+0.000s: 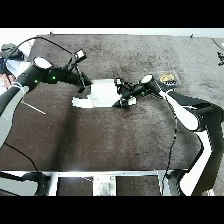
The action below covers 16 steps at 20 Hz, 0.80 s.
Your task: Fold the box and place the chain.
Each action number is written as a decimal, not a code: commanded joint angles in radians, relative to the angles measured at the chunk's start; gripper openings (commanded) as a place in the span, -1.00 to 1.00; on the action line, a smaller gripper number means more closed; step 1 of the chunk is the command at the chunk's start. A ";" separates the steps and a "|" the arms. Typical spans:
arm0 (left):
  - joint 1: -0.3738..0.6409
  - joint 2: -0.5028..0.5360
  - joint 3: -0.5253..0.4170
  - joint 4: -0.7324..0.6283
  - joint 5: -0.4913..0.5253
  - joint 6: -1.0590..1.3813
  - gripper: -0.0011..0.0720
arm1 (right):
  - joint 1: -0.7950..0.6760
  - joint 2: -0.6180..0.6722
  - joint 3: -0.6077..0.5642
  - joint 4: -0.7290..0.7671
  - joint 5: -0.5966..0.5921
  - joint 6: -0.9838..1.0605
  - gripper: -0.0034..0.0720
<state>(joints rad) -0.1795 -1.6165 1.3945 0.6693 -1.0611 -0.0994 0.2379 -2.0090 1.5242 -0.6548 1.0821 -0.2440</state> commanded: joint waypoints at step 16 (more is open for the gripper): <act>-0.046 -0.173 -0.001 0.310 -0.015 0.146 1.00 | 0.000 0.000 0.001 0.001 0.002 0.002 0.25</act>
<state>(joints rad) -0.2054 -1.7531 1.3930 0.9863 -1.0950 -0.0010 0.2379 -2.0090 1.5242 -0.6544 1.0832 -0.2432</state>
